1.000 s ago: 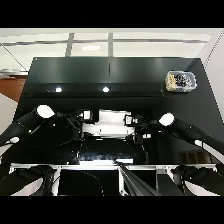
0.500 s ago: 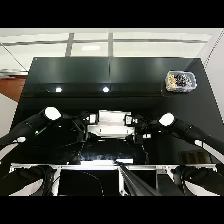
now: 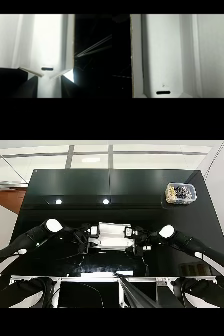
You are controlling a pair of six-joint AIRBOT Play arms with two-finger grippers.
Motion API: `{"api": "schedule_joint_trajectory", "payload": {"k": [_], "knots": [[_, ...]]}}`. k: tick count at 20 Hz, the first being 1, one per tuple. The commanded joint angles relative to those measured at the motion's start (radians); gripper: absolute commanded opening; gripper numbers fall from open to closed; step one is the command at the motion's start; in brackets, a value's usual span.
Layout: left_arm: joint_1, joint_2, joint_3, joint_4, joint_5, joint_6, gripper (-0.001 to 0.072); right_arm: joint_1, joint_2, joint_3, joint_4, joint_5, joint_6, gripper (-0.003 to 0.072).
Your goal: Fold the box and place the chain.
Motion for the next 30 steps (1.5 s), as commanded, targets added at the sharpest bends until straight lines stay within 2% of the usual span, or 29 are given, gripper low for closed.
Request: {"api": "schedule_joint_trajectory", "payload": {"k": [1,5,6,7,22,24,25,27,28,30], "knots": [[-0.001,-0.001,0.003,-0.002,-0.021,-0.004,0.0217,0.001,-0.001,0.0,0.0,0.0,0.0,0.046],[-0.002,-0.002,0.003,-0.101,-0.022,-0.005,0.0199,0.001,-0.001,0.0,0.0,0.0,0.0,0.046],[-0.002,-0.003,0.003,-0.123,-0.022,-0.005,0.0155,0.001,-0.001,0.0,0.0,0.0,0.0,0.046],[-0.002,-0.008,0.003,-0.137,-0.022,-0.005,0.0147,0.001,-0.001,0.0,0.0,0.0,0.0,0.046],[-0.052,-0.041,0.003,-0.14,0.027,-0.006,0.0126,0.001,-0.001,0.0,0.0,0.0,0.0,0.046],[-0.052,-0.041,0.003,-0.14,0.027,-0.006,0.0147,0.001,-0.001,0.0,0.0,0.0,0.0,0.046],[-0.052,-0.041,0.003,-0.14,0.027,-0.006,0.0231,0.001,-0.001,0.0,0.0,0.0,0.0,0.046],[-0.052,-0.041,0.003,-0.14,0.026,-0.006,0.0249,0.001,-0.001,0.0,0.0,0.0,0.0,0.046],[-0.052,-0.041,0.003,-0.136,0.025,-0.006,0.0246,0.001,-0.001,0.0,0.0,0.0,0.0,0.046],[-0.052,-0.041,0.003,-0.132,0.022,-0.006,0.0168,0.001,-0.001,0.0,0.0,0.0,0.0,0.046]]}}
